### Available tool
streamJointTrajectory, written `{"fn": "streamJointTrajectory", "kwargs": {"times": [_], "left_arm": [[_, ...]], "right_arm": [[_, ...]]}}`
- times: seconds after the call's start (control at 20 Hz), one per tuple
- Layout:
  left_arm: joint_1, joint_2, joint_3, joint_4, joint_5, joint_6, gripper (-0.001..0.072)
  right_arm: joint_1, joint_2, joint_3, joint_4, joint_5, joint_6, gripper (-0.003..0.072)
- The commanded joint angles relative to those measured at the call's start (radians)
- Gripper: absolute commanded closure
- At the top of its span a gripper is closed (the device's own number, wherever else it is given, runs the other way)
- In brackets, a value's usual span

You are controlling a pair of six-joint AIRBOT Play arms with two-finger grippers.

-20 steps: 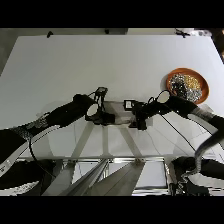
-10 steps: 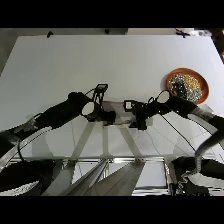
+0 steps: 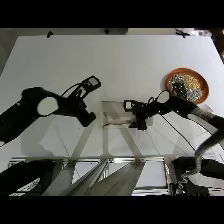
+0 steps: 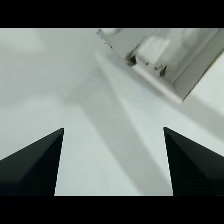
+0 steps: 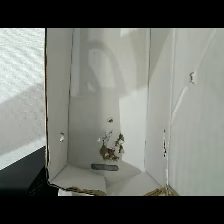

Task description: Fold the box and place the chain.

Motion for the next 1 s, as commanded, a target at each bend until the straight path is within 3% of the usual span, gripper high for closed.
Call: {"fn": "streamJointTrajectory", "kwargs": {"times": [0.0,0.1,0.15,0.35,0.65,0.95], "left_arm": [[0.154,0.098,-0.198,-0.271,0.108,0.808,0.0011],[0.250,0.067,-0.310,-0.473,0.109,1.203,0.0007],[0.275,0.041,-0.350,-0.576,0.159,1.371,0.0007],[0.297,-0.114,-0.361,-0.961,0.186,1.696,0.0000],[0.272,-0.305,-0.361,-1.039,0.188,1.843,-0.0004],[0.266,-0.327,-0.356,-1.132,0.191,1.847,-0.0005]], "right_arm": [[0.000,0.001,0.000,0.000,0.000,0.000,0.0391],[0.000,0.001,0.000,0.000,0.000,0.000,0.0391],[0.000,0.001,0.000,0.000,0.000,0.000,0.0391],[0.000,0.001,0.000,0.000,0.000,0.000,0.0391],[0.000,0.001,0.000,0.000,0.000,0.000,0.0391],[0.000,0.001,0.000,0.000,0.000,0.000,0.0391]]}}
